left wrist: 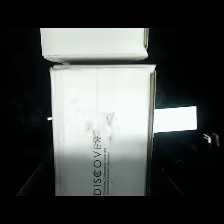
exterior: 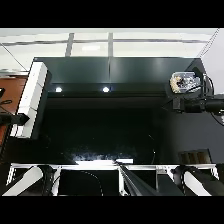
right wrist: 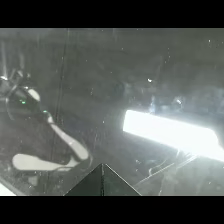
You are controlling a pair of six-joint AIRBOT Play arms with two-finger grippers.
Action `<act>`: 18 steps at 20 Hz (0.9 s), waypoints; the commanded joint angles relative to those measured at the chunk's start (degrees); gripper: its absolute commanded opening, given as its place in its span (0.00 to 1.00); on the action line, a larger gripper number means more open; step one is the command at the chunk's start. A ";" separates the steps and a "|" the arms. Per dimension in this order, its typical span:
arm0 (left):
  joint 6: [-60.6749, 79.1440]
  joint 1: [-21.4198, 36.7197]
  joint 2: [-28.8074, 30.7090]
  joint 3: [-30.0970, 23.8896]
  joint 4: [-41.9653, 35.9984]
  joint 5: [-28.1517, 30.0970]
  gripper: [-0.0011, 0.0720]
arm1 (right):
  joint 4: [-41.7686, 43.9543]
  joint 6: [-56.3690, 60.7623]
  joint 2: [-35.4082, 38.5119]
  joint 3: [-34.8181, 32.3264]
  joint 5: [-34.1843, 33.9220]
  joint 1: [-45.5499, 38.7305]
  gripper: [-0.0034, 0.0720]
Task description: Fold the box and place the chain.
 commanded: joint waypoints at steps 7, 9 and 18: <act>-8.66 -7.15 12.66 17.77 -13.97 -6.82 0.63 | -12.02 3.19 0.22 20.37 -7.41 9.92 0.06; -14.40 -14.03 16.48 19.28 -14.78 -10.38 0.05 | -15.34 5.57 1.42 20.59 -11.72 12.15 0.05; -21.59 -38.16 36.52 -8.50 -14.67 2.12 0.05 | -16.59 1.64 8.90 -8.28 -38.49 12.39 0.05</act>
